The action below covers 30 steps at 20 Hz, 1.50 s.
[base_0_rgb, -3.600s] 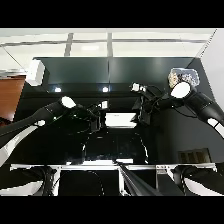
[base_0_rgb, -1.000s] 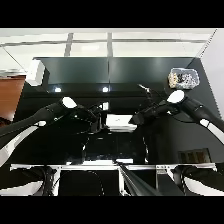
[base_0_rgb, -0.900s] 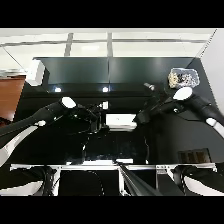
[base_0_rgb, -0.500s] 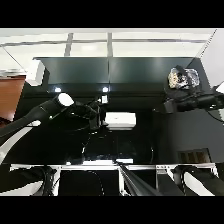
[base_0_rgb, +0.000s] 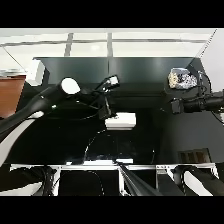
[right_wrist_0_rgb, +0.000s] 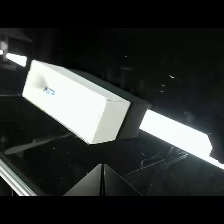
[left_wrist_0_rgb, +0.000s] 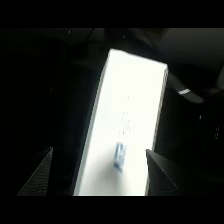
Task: Fold the box and place the chain.
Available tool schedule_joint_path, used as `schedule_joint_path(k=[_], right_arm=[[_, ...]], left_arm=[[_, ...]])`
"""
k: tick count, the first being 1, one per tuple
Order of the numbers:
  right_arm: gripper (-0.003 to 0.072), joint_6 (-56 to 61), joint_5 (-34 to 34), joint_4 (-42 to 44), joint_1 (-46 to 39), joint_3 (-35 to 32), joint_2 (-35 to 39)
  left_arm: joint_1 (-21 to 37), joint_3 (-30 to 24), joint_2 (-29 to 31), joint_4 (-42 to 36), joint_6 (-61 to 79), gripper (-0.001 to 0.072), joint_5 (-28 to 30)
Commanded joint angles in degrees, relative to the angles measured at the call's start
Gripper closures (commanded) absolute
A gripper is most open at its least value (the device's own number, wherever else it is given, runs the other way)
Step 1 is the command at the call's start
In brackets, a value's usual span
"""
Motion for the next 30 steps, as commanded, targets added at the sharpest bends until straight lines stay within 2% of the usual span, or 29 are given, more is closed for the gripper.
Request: schedule_joint_path(k=[1, 4, 13, 17, 20, 21, 22, 23, 24, 27, 30], right_arm=[[0.0669, 0.0, -0.7, -0.2, -0.2, -1.7, 0.1], [0.0668, -0.2, -0.3, -0.5, -0.2, -1.8, 0.1], [0.0668, -1.7, -0.9, -0.5, -0.2, -1.8, 0.1], [0.0669, -1.7, -1.1, -0.5, -0.2, -1.8, 0.1], [0.0669, -1.6, -1.4, -0.5, -0.2, -1.8, 0.1], [0.0669, -1.6, -1.6, -0.5, -0.2, -1.8, 0.1], [0.0668, -1.6, -1.8, -0.5, -0.2, -1.8, 0.1], [0.0669, -1.6, -1.9, -0.5, -0.2, -1.8, 0.1], [0.0669, -1.6, -1.9, -0.5, -0.2, -1.8, 0.1], [0.0669, -1.6, -1.9, -0.5, -0.2, -1.8, 0.1], [0.0668, -1.6, -1.8, -0.5, -0.2, -1.8, 0.1]], left_arm=[[-4.1, 6.4, -8.1, 1.4, -1.7, -0.0007, 0.8], [-5.7, 7.0, -10.2, 1.7, -2.8, -0.0007, -1.1], [-6.0, 7.2, -10.3, 3.0, -2.7, -0.0007, -9.4], [-8.4, 8.0, -10.3, 12.7, -4.3, -0.0006, -11.5], [-12.0, 8.3, -11.0, 21.8, -15.6, -0.0004, -8.9], [-13.3, 8.5, -11.6, 25.4, -19.9, 0.0016, -8.5], [-14.5, 8.9, -12.0, 29.5, -24.6, 0.0119, -8.5], [-15.1, 9.4, -11.9, 32.9, -28.9, 0.0292, -9.0], [-15.1, 10.3, -11.7, 35.4, -32.0, 0.0340, -11.2], [-11.6, 12.3, -8.4, 40.2, -38.4, 0.0339, -21.4], [-2.4, 11.4, -1.5, 44.2, -46.8, 0.0340, -29.5]])
